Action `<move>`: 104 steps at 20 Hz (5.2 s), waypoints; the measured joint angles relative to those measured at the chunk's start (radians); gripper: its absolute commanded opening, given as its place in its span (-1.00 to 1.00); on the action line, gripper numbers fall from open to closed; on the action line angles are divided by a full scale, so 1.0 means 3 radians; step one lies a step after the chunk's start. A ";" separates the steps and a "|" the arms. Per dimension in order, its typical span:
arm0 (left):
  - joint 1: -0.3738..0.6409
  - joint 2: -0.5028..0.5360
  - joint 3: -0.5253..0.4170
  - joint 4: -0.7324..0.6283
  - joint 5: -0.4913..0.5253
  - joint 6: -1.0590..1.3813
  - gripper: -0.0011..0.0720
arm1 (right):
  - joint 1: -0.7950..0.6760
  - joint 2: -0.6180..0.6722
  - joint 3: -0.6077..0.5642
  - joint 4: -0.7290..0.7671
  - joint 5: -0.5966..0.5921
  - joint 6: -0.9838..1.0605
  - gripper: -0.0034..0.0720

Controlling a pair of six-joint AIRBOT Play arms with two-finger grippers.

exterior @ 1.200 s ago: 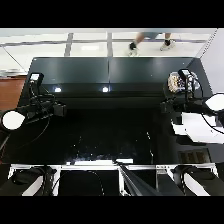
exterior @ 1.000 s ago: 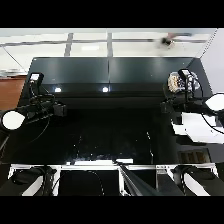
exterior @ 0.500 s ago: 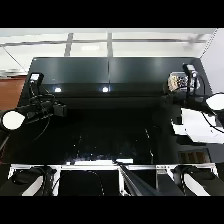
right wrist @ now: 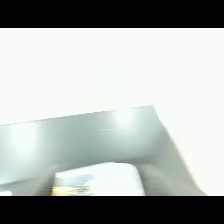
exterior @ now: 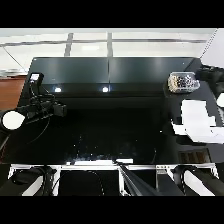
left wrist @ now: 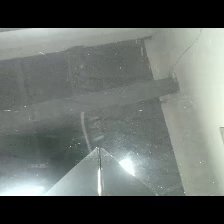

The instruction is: Fold the box and place the chain.

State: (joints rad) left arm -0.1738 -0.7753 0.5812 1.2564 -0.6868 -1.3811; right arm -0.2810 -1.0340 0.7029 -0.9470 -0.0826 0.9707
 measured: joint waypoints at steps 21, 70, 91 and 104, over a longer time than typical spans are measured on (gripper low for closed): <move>0.0000 0.0000 0.0000 0.0000 0.0000 0.0001 -0.90 | -0.2467 -0.1512 0.1411 -0.1184 0.4409 -0.0797 -0.76; -0.0005 -0.1625 0.0585 -0.1923 -0.0526 0.0758 0.97 | 0.1662 0.0324 -0.1049 0.1406 0.2219 -0.0404 -0.87; -0.0392 -0.3330 0.1919 -0.2149 -0.2548 0.2256 -0.91 | 0.1657 0.0326 -0.1034 0.1381 0.2285 -0.0393 0.98; -0.0927 -0.2207 0.1195 -0.1891 -0.1118 0.3639 -0.91 | 0.1307 0.0373 -0.0151 0.0267 0.3068 -0.0399 0.97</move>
State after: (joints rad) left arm -0.4519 -1.4376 0.9398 0.6891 -1.0222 -0.2893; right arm 0.1112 -0.9222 0.6575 -0.8669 0.8379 0.8509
